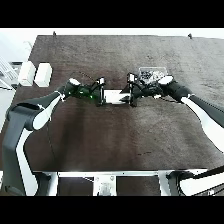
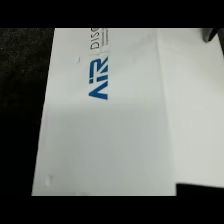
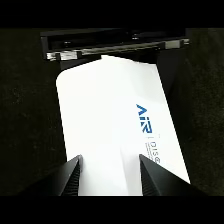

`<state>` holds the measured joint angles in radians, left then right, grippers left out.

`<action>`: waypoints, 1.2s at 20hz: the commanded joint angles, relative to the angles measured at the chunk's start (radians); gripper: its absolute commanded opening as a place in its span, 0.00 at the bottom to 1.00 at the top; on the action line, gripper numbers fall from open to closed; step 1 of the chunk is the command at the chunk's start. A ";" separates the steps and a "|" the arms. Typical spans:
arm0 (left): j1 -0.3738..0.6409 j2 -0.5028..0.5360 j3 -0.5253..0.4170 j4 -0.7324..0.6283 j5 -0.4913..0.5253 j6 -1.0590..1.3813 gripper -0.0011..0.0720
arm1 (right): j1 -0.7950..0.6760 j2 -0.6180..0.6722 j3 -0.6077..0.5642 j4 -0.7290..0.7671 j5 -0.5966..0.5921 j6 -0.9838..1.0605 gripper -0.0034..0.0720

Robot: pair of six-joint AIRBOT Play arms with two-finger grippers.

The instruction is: Fold the box and place the chain.

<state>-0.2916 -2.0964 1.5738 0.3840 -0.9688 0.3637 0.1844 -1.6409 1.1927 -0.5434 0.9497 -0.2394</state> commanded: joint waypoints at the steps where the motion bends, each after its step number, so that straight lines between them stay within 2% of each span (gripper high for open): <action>1: 0.001 -0.001 0.000 0.000 0.000 0.000 0.60 | 0.000 0.001 -0.007 0.005 -0.026 -0.009 0.62; 4: 0.001 -0.001 0.000 0.000 0.000 0.000 0.60 | 0.001 0.001 -0.013 0.013 -0.032 -0.051 0.62; 8: 0.001 -0.001 0.000 0.000 0.000 0.000 0.60 | 0.010 0.001 -0.047 0.014 -0.105 -0.074 0.62; 11: 0.001 -0.001 0.000 0.000 0.000 0.000 0.60 | 0.009 0.002 -0.056 0.065 -0.131 -0.115 0.62; 16: 0.001 -0.001 0.000 0.000 0.000 0.000 0.60 | 0.007 0.010 -0.056 0.144 -0.132 -0.181 0.58; 24: 0.001 -0.001 0.000 0.000 0.000 0.000 0.60 | 0.007 0.011 -0.053 0.144 -0.176 -0.184 0.59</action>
